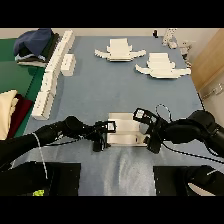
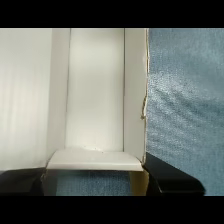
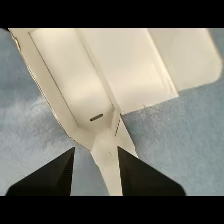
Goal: Fold the box.
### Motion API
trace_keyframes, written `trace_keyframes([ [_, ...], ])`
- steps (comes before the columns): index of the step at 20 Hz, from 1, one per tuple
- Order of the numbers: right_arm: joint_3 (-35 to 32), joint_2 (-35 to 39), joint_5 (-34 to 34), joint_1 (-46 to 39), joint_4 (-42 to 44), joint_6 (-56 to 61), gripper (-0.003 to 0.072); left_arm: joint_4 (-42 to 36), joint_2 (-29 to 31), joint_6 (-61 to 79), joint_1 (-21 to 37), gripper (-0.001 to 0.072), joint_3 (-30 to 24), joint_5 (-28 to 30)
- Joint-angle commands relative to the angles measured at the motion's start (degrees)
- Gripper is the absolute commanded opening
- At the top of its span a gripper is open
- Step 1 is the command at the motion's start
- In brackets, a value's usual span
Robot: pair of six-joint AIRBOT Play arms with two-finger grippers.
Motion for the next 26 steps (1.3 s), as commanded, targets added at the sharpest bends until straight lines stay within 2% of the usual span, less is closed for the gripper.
trace_keyframes([
  [1,0.0,-4.1,-1.3,0.0,-3.0,-7.7,0.0432,0.0,0.0,0.0,0.0,0.0507,0.0,0.0],
  [4,0.0,-6.9,-0.8,0.0,-2.8,-13.1,0.0533,0.0,0.0,0.0,0.0,0.0507,0.0,0.0],
  [8,-0.2,-8.0,4.9,-0.3,-1.2,-17.9,0.0534,0.0,0.0,0.0,0.0,0.0507,0.0,0.0],
  [11,-1.4,-8.4,8.2,-3.2,7.3,-24.6,0.0522,0.0,0.0,0.0,0.0,0.0507,0.0,0.0],
  [12,-1.6,-8.4,8.4,-4.1,9.3,-26.9,0.0504,0.0,0.0,0.0,0.0,0.0507,0.0,0.0],
  [13,-1.7,-8.4,8.4,-4.7,10.6,-28.6,0.0451,0.0,0.0,0.0,0.0,0.0507,0.0,0.0],
  [15,-1.7,-8.4,8.6,-5.0,11.0,-29.0,0.0309,0.0,0.0,0.0,0.0,0.0507,0.0,0.0],
  [16,-1.7,-8.5,8.5,-5.0,11.2,-29.0,0.0207,0.0,0.0,0.0,0.0,0.0507,0.0,0.0],
  [17,-1.7,-8.4,8.5,-5.0,11.5,-29.0,0.0148,0.0,0.0,0.0,0.0,0.0507,0.0,0.0],
  [18,-1.7,-8.5,8.5,-5.0,11.6,-29.0,0.0130,0.0,0.0,0.0,0.0,0.0507,0.0,0.0],
  [19,-1.7,-8.5,8.5,-4.9,11.8,-29.0,0.0080,0.0,0.0,0.0,0.0,0.0507,0.0,0.0],
  [25,-1.7,-10.5,10.1,-4.9,16.2,-32.9,0.0083,0.0,0.0,0.0,0.0,0.0507,0.0,0.0],
  [26,-1.7,-10.8,10.4,-4.7,16.6,-32.9,0.0129,0.0,0.0,0.0,0.0,0.0507,0.0,0.0],
])
